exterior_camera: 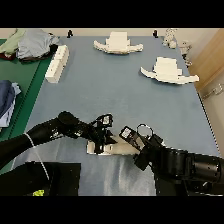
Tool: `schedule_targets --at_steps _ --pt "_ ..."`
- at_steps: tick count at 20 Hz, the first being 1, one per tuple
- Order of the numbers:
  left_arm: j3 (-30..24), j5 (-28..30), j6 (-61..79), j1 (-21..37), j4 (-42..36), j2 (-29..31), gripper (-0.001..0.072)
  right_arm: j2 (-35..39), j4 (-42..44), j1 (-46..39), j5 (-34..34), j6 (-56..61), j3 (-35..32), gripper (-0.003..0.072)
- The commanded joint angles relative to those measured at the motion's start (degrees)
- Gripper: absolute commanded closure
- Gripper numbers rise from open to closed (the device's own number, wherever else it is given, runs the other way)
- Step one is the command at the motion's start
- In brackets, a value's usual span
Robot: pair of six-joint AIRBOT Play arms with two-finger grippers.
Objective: Fold the box.
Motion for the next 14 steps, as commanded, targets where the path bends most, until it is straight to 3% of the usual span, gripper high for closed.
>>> schedule_targets --at_steps 1,4,7,11,14 --pt "0.0 0.0 0.0 0.0 0.0 0.0 0.0694 0.0 -2.7 0.0 -2.2 4.9 0.2 -0.0026" --pt "0.0 0.0 0.0 0.0 0.0 0.0 0.0694 0.6 -2.1 -0.8 -1.2 3.3 0.0 -0.0034" --pt "0.0 0.0 0.0 0.0 0.0 0.0 0.0694 2.2 1.8 -6.2 2.8 -9.8 -1.2 -0.0034" --pt "0.0 0.0 0.0 0.0 0.0 0.0 0.0694 6.0 18.2 -19.3 12.2 -40.9 -5.8 -0.0034" --pt "0.0 0.0 0.0 0.0 0.0 0.0 0.0694 7.8 34.5 -30.6 15.0 -67.9 -8.7 -0.0034"
